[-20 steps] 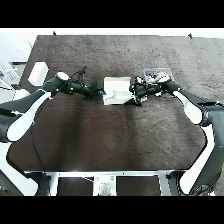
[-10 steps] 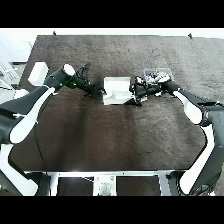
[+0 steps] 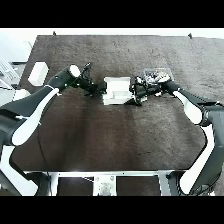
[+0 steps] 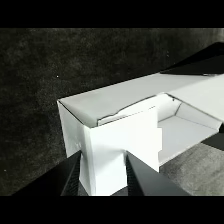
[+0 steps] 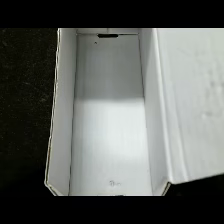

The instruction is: Fold the box and place the chain.

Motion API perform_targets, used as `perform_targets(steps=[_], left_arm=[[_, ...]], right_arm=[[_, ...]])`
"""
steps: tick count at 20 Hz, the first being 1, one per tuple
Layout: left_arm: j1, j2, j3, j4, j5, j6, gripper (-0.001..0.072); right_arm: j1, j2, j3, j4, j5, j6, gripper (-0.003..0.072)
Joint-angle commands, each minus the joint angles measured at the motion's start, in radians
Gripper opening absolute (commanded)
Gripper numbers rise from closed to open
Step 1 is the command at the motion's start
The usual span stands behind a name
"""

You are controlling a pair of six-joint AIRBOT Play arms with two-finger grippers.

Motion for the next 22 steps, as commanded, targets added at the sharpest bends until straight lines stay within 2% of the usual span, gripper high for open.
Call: perform_targets(steps=[1,4,12,22], left_arm=[[-0.018,0.000,0.001,0.058,0.020,-0.036,0.0328],[-0.039,-0.002,0.003,0.076,0.048,-0.051,0.0329],[-0.080,-0.014,0.048,0.149,0.031,-0.112,0.0328],[-0.136,-0.015,0.048,0.345,0.029,-0.220,0.0329]], right_arm=[[0.001,0.000,0.000,0.000,0.000,0.000,0.0583],[0.001,0.000,0.000,0.000,0.000,0.000,0.0583],[0.001,0.000,0.000,0.000,0.001,0.000,0.0583],[0.001,0.000,0.000,0.000,0.000,0.000,0.0583]])
